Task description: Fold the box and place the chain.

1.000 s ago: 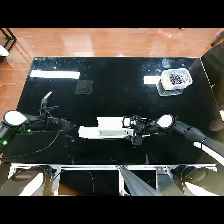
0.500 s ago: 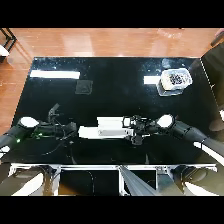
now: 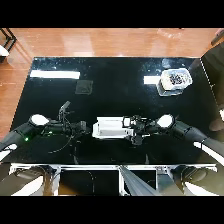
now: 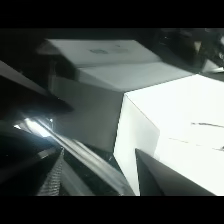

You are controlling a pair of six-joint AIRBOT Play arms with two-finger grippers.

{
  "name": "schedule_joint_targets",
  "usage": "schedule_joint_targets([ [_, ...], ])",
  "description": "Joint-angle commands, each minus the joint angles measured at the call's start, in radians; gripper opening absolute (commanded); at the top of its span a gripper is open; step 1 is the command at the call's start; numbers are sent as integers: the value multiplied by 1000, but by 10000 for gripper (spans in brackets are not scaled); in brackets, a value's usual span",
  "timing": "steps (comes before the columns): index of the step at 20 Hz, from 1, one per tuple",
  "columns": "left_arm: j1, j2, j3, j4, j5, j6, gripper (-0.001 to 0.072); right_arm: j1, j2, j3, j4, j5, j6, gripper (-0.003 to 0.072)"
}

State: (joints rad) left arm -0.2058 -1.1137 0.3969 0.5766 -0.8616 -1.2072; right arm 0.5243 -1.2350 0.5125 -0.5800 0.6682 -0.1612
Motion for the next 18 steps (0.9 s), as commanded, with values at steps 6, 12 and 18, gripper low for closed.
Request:
schedule_joint_targets([
  [6, -12, 25, 90, -22, -145, 7, 578, 1, 0, 0, 0, 0, 0, 470],
  [12, -95, 27, 92, -35, -109, -45, 636, 1, 0, 0, 0, 0, 0, 470],
  [18, -264, 76, 92, -7, 119, -228, 630, 1, 0, -1, 0, 0, 0, 470],
])
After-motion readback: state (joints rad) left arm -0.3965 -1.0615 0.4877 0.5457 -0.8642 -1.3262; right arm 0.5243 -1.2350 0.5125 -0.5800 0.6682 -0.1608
